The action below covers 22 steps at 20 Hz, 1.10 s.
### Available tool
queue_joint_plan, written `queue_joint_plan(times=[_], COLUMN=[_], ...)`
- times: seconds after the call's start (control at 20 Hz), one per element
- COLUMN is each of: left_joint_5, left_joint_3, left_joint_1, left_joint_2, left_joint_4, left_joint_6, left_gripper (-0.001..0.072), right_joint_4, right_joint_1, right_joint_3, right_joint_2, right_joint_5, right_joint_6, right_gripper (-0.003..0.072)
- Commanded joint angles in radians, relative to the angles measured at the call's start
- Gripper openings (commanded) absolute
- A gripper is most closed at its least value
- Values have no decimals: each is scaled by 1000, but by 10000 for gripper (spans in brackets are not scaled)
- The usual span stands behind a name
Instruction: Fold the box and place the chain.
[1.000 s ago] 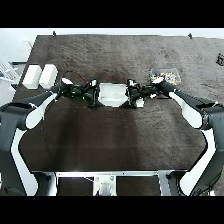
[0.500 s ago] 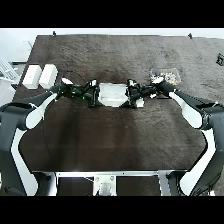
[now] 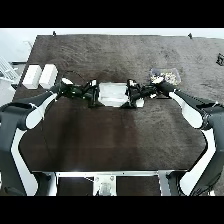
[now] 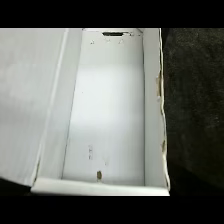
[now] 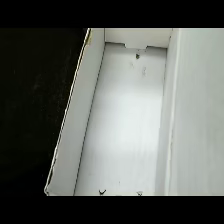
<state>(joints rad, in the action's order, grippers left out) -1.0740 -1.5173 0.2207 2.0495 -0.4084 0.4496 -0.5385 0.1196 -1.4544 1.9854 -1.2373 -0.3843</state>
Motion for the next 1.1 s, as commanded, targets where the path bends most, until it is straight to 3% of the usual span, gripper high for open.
queue_joint_plan(times=[0.0, 0.45, 0.75, 0.8, 0.85, 0.9, 1.05], left_joint_5=[-8, -8, -8, -8, -8, -8, -8], left_joint_3=[0, 0, 0, 0, 0, 0, 0], left_joint_1=[-2, -2, -2, -2, -2, -2, -2], left_joint_2=[0, 0, 0, 0, 0, 0, 0], left_joint_4=[-3, -3, -3, -3, -3, -3, -3], left_joint_6=[0, 0, 0, 0, 0, 0, 0], left_gripper=[579, 579, 579, 579, 579, 579, 579], right_joint_4=[-5, -104, -103, -99, -98, -97, 17], right_joint_1=[-29, -124, -197, -196, -193, -189, -174], right_joint_3=[-1, -1, -1, -1, -1, -1, 7], right_joint_2=[-10, -74, -182, -185, -185, -185, -185], right_joint_5=[5, -7, -61, -86, -140, -192, -286], right_joint_6=[24, 45, 225, 304, 340, 343, 365], right_gripper=[720, 720, 712, 531, 101, 11, 9])
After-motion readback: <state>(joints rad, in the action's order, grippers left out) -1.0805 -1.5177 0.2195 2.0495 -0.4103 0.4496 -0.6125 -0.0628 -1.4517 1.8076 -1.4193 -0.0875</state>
